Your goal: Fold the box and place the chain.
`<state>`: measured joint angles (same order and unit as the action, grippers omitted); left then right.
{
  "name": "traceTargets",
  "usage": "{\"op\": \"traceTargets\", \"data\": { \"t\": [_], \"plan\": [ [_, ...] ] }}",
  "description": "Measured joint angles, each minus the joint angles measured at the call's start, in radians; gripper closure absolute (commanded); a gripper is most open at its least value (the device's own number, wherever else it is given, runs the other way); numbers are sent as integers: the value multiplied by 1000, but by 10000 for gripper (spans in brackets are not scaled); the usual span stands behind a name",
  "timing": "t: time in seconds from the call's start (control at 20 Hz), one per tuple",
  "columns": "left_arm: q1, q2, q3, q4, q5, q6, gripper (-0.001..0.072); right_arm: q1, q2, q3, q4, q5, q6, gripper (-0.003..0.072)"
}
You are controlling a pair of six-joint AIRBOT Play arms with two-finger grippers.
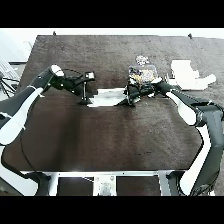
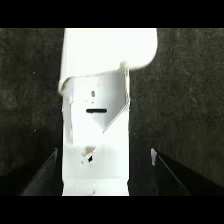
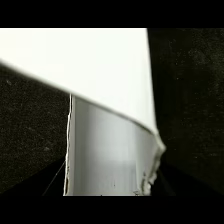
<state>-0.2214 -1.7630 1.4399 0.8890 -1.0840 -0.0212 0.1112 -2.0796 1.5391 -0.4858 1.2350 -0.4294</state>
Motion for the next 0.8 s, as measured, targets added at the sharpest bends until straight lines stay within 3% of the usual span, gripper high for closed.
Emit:
{"op": "traceTargets", "data": {
  "t": [0.2,0.8],
  "plan": [
    [-18,-15,-4,3,55,-16,46,0,0,0,0,0,0,270],
    [-25,-41,-6,-12,69,-36,47,0,0,0,0,0,0,270]
  ]
}}
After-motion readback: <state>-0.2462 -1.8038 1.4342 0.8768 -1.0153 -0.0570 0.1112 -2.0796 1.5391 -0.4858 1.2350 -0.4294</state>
